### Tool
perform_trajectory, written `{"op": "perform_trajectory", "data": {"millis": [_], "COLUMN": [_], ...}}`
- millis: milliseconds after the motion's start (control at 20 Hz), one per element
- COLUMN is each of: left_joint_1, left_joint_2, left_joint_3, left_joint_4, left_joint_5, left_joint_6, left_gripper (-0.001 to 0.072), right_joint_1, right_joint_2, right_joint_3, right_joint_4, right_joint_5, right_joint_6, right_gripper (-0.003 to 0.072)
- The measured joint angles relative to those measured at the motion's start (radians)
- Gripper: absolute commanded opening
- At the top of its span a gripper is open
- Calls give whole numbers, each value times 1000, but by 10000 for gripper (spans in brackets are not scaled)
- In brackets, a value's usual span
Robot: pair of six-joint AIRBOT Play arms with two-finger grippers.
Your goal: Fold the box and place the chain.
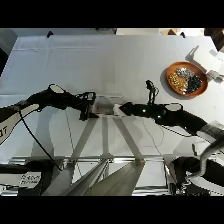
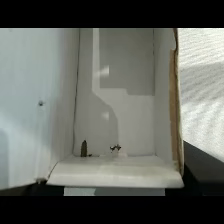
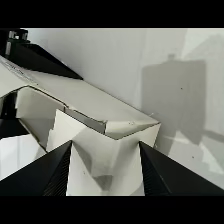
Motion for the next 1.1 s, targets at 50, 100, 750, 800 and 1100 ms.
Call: {"op": "perform_trajectory", "data": {"millis": [50, 100, 750, 800, 1100], "left_joint_1": [0, 0, 0, 0, 0], "left_joint_2": [0, 0, 0, 0, 0], "left_joint_3": [0, 0, 0, 0, 0], "left_joint_4": [0, 0, 0, 0, 0], "left_joint_5": [0, 0, 0, 0, 0], "left_joint_6": [0, 0, 0, 0, 0], "left_gripper": [209, 209, 209, 209, 209], "right_joint_1": [13, 24, 134, 136, 140], "right_joint_2": [0, 0, 0, 0, 0], "right_joint_3": [2, 3, 43, 49, 107], "right_joint_4": [-2, -3, -97, -108, -282], "right_joint_5": [-14, -26, -264, -264, -216], "right_joint_6": [0, 0, -8, -8, 164], "right_gripper": [496, 496, 536, 535, 536]}}
